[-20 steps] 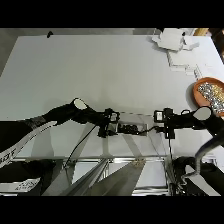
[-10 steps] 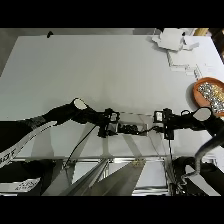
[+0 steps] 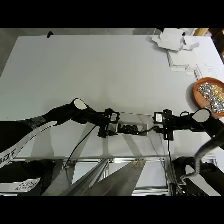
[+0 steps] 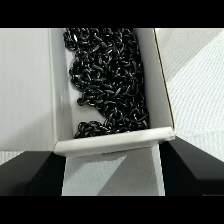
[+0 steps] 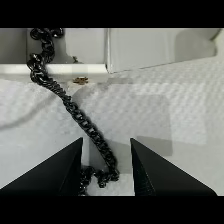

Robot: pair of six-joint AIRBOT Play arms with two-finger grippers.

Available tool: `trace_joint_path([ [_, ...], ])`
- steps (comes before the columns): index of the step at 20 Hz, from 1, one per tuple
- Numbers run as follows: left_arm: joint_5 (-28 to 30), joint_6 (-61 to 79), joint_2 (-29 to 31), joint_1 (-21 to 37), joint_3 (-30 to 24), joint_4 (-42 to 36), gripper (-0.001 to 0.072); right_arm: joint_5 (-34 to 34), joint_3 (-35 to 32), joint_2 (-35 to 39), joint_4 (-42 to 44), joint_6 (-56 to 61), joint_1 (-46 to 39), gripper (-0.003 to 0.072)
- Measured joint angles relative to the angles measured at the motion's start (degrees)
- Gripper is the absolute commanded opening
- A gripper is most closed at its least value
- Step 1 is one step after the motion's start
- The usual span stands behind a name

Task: Fold the box and place the chain.

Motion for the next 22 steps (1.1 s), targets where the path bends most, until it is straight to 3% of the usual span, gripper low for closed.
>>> trace_joint_path([
  [1, 0.0, 0.0, 0.0, 0.0, 0.0, 0.0, 0.0272, -0.9, -0.5, 0.0, 0.0, -0.2, 0.0, 0.0331],
  [6, 0.0, 0.0, 0.0, 0.0, 0.0, 0.0, 0.0272, -4.2, -1.8, 0.0, 0.0, -0.9, 0.0, 0.0154],
  [8, 0.0, 0.0, 0.0, 0.0, 0.0, 0.0, 0.0272, -4.4, -1.9, -0.1, 0.0, -0.9, 0.0, 0.0149],
  [10, 0.0, 0.0, 0.0, 0.0, 0.0, 0.0, 0.0272, -4.5, -2.1, -0.1, -0.1, -0.9, 0.0, 0.0023],
  [15, 0.0, 0.0, 0.0, 0.0, 0.0, 0.0, 0.0272, -5.6, -2.2, 1.5, -0.5, -1.0, 0.0, 0.0020],
  [22, 0.0, 0.0, 0.0, 0.0, 0.0, 0.0, 0.0272, -2.6, -2.2, 17.4, 2.0, -0.5, 0.0, 0.0020],
])
